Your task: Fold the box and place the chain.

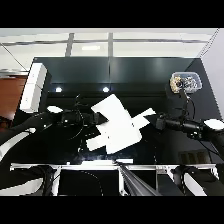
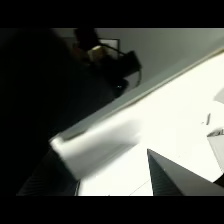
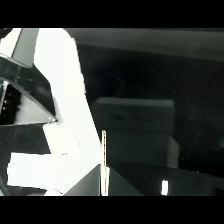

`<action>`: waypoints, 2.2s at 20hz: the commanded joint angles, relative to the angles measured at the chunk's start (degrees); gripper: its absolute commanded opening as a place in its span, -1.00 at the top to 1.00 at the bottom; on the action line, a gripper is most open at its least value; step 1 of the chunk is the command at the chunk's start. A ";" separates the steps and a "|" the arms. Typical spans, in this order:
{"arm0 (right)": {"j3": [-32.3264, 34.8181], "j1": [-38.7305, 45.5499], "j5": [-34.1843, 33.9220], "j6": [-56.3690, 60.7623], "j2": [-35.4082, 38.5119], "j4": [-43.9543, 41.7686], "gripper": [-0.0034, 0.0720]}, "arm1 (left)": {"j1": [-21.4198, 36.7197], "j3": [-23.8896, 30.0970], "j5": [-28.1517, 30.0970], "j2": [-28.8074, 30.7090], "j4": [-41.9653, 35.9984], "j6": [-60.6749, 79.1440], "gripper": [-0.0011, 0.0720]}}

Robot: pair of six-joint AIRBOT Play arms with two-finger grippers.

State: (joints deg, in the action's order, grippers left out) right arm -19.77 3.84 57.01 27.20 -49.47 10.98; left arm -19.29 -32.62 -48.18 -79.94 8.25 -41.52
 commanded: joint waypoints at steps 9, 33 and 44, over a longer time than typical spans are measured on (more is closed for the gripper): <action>0.02 -0.04 0.76 -0.04 0.04 0.22 0.89 | 1.53 -1.44 -15.96 -3.87 1.27 18.36 -0.18; -17.86 2.29 1.79 -11.58 -0.46 34.12 -0.85 | -11.50 -16.04 -8.59 3.56 32.20 30.29 0.90; -10.64 -6.12 2.29 -14.97 -1.95 33.64 -0.85 | -12.11 -16.22 -1.70 -2.67 37.13 32.59 0.90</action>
State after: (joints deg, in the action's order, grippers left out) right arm -33.21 -0.69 58.59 12.80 -51.31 44.71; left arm -31.33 -48.82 -51.88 -82.13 44.58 -10.15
